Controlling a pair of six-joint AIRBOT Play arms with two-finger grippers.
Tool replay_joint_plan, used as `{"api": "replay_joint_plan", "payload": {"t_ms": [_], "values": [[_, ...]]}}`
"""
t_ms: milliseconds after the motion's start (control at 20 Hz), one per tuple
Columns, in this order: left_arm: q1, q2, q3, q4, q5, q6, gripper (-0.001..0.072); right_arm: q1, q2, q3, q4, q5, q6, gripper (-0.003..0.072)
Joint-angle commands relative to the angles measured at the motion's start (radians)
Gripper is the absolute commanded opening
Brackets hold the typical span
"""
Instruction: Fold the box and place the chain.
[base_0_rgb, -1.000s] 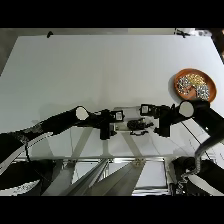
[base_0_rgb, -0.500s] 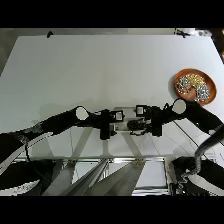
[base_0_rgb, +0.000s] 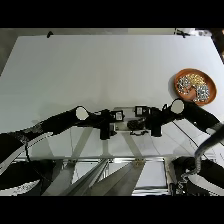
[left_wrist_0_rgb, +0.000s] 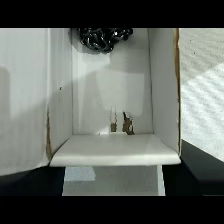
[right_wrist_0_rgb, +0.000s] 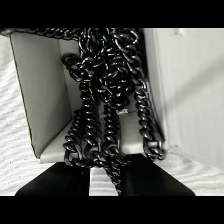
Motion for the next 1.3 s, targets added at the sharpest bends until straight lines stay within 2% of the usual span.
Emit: {"api": "replay_joint_plan", "payload": {"t_ms": [0, 50, 100, 150, 550, 900, 1050, 1150, 1250], "values": [[0.0, 0.0, 0.0, 0.0, 0.0, 0.0, 0.0491, 0.0, -0.001, 0.0, -0.005, 0.028, 0.003, 0.0145], [0.0, 0.0, 0.0, 0.0, 0.0, 0.0, 0.0491, 0.0, -0.001, 0.0, -0.008, 0.034, 0.009, 0.013], [0.0, 0.0, 0.0, 0.0, 0.0, 0.0, 0.0491, 0.0, 0.0, 0.0, -0.012, 0.048, 0.01, 0.0032], [0.0, 0.0, 0.0, 0.0, 0.0, 0.0, 0.0491, 0.0, 0.004, 0.0, -0.019, 0.058, 0.01, 0.0014], [0.0, 0.0, 0.0, 0.0, 0.0, 0.0, 0.0491, 0.0, 0.125, 0.0, -0.064, 0.129, 0.112, 0.0013], [0.0, 0.0, 0.0, 0.0, 0.0, 0.0, 0.0491, 0.0, 0.39, 0.0, -0.044, 0.177, 0.184, 0.0012], [0.0, 0.0, 0.0, 0.0, 0.0, 0.0, 0.0491, 0.0, 0.54, 0.0, 0.082, 0.163, 0.191, 0.0012], [0.0, 0.0, 0.0, 0.0, 0.0, 0.0, 0.0491, 0.0, 0.614, 0.0, 0.231, 0.112, 0.191, 0.0011], [0.0, 0.0, 0.0, 0.0, 0.0, 0.0, 0.0491, 0.0, 0.635, 0.0, 0.388, 0.051, 0.192, 0.0011]]}}
